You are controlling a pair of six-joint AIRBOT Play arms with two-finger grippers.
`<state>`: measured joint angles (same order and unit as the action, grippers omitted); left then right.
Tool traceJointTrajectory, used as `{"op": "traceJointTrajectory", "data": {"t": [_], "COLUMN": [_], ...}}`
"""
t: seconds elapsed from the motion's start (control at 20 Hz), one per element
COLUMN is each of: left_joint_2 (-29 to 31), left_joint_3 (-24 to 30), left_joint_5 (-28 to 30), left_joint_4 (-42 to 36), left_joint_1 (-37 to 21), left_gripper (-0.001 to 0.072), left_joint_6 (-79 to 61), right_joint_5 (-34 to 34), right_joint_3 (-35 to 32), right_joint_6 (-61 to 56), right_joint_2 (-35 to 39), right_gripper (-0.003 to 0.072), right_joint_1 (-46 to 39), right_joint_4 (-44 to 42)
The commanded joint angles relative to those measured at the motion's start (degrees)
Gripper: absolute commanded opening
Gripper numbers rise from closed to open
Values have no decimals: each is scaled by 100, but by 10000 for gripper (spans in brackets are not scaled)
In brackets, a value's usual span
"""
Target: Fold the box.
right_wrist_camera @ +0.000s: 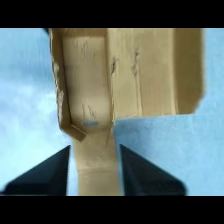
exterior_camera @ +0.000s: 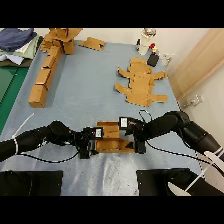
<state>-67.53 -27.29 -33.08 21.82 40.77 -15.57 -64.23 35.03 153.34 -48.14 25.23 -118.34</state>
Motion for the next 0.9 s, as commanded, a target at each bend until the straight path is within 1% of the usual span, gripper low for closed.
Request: {"op": "traceJointTrajectory", "data": {"t": [0.0,0.05,0.1,0.15,0.25,0.4,0.5,0.6,0.7,0.85], "left_joint_2": [2,2,2,2,2,2,2,2,2,2], "left_joint_3": [-2,-2,-2,-2,-2,-2,-2,-2,-2,-2], "left_joint_5": [-4,-4,-2,-2,-2,-2,-2,-4,-4,-4], "left_joint_4": [2,2,2,2,2,2,2,2,2,2], "left_joint_1": [-4,-4,-4,-4,-4,-4,-4,-4,-4,-4], "left_gripper": [418,418,418,418,418,418,418,418,418,418], "left_joint_6": [-4,-4,-4,-4,-4,-4,-4,-4,-4,-4], "right_joint_5": [-122,-42,146,380,844,1355,1495,1587,1580,1567], "right_joint_3": [72,72,72,72,87,234,341,387,391,389], "right_joint_6": [-2396,-3143,-3781,-4140,-4391,-4795,-4791,-4660,-4492,-4376], "right_joint_2": [96,50,-22,-105,-400,-1110,-1670,-2076,-2245,-2249], "right_gripper": [126,5,5,5,4,4,4,4,4,3], "right_joint_1": [-22,-22,-22,-22,-22,-24,-24,-24,-22,-22], "right_joint_4": [-861,-955,-1054,-1167,-1379,-1373,-1344,-1342,-1325,-1322]}}
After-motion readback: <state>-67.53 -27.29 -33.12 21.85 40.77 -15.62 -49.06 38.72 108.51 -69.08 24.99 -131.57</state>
